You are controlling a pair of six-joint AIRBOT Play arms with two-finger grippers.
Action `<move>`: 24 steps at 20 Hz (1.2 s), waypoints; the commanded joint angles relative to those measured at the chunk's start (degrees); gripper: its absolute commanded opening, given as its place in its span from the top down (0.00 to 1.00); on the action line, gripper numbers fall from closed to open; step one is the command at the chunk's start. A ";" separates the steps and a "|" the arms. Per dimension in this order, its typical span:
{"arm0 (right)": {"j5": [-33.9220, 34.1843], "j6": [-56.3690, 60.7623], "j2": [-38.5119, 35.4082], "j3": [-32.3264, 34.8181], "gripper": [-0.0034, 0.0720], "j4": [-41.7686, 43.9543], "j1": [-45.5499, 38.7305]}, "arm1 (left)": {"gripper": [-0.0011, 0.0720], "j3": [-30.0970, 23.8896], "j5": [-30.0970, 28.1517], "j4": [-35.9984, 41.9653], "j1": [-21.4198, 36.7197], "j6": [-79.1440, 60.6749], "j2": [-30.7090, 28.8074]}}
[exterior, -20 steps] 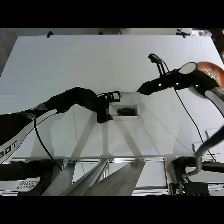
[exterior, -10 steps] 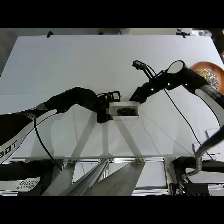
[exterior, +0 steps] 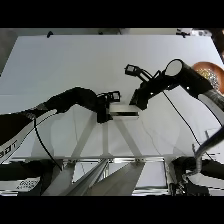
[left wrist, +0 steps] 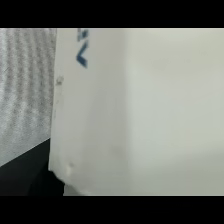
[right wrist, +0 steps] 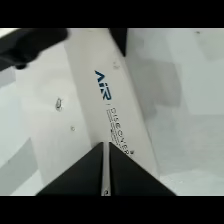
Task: Fold the box and place the chain.
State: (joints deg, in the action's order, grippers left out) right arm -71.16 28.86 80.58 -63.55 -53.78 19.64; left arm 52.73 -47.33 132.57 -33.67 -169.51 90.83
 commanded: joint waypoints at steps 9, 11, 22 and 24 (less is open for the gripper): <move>-2.56 2.38 -2.23 0.00 0.48 -11.02 7.65 | 0.51 0.02 -0.04 0.00 0.00 0.00 0.04; -0.63 2.56 -3.23 0.00 0.51 -12.37 8.79 | 0.51 0.02 -0.02 0.00 0.02 -0.02 0.04; 7.15 7.10 -1.62 1.33 0.55 -16.98 11.47 | 0.51 0.02 -0.02 0.00 0.00 0.00 0.04; 7.06 7.23 -1.64 2.27 0.54 -16.90 11.47 | 0.51 0.02 -0.02 -0.02 0.02 -0.02 0.04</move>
State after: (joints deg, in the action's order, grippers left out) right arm -64.60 35.24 78.67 -62.15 -70.19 31.03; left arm 52.73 -47.35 132.60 -33.67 -169.49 90.83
